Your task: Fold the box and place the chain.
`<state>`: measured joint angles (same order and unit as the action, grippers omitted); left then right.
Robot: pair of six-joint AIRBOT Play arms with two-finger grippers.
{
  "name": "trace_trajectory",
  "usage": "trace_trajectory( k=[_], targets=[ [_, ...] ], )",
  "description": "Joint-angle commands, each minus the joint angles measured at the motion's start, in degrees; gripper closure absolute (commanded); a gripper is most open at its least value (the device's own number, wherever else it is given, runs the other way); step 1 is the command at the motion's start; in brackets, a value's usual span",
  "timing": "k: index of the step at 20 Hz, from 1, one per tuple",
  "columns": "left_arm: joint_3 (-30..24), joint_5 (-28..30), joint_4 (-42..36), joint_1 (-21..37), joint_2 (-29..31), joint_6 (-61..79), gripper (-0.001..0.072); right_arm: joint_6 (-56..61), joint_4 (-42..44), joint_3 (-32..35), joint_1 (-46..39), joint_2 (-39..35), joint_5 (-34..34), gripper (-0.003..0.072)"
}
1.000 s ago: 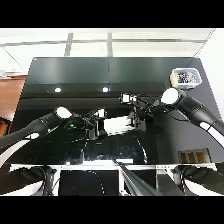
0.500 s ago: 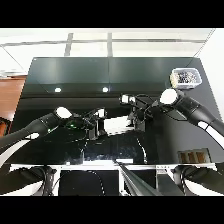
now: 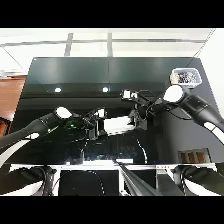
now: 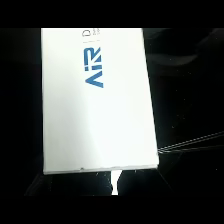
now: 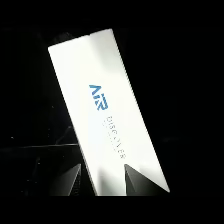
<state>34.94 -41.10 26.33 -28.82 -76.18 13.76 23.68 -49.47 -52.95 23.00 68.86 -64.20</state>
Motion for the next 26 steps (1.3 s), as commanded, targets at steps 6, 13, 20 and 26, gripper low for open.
trace_trajectory(
  k=[6,13,20,26],
  targets=[
    [0.04,0.04,0.0,-0.04,-0.04,-0.04,0.0418,27.3,1.11,3.67,-11.45,-2.47,-12.7,0.0671],
    [0.04,0.07,0.0,-0.04,-0.04,-0.07,0.0418,29.97,27.04,8.26,-11.34,3.13,1.29,0.067],
    [0.04,0.07,0.0,-0.04,-0.04,-0.04,0.0418,32.2,26.51,8.28,-8.83,8.31,3.02,0.067],
    [0.04,0.07,0.0,-0.04,-0.04,-0.04,0.0418,37.31,19.08,8.28,-6.8,8.94,5.42,0.067]
  ],
)
